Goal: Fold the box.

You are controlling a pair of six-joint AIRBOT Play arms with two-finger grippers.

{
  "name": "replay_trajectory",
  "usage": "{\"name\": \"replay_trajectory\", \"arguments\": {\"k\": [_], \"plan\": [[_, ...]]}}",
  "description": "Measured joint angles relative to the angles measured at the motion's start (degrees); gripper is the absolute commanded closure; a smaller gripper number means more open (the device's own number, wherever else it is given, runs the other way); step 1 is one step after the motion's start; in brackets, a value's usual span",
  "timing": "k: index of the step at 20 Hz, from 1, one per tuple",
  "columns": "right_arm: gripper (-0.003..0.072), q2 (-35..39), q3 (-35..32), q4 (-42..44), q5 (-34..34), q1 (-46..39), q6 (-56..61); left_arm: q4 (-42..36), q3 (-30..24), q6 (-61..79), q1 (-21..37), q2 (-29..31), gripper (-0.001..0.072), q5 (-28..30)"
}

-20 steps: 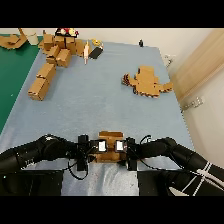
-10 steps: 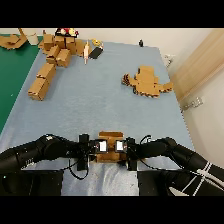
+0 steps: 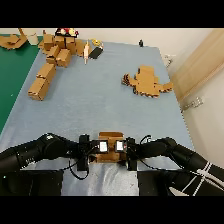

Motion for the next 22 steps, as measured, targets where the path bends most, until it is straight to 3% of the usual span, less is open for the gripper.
{"name": "replay_trajectory", "arguments": {"k": [9,18,19,20,21,22], "plan": [[0.0168,0.0,0.0,0.0,0.0,0.0,0.0,0.1,0.7,0.2,-2.7,-4.6,0.0697,3.6],[0.0168,0.0,0.0,0.0,0.0,0.0,0.0,0.0,0.7,0.1,-3.2,-5.3,0.0694,8.2],[0.0168,0.0,0.0,0.0,0.0,0.0,0.0,0.0,0.7,0.0,-3.2,-5.3,0.0504,8.3],[0.0168,0.0,0.0,0.0,0.0,0.0,0.0,0.0,0.7,-0.1,-3.2,-5.3,0.0175,8.4],[0.0168,0.0,0.0,0.0,0.0,0.0,0.1,-0.2,0.7,-0.2,-3.3,-5.3,0.0122,8.3],[0.0168,0.0,0.0,-0.1,0.0,0.0,0.1,-0.8,0.7,-0.5,-3.3,-5.3,0.0122,8.2]]}}
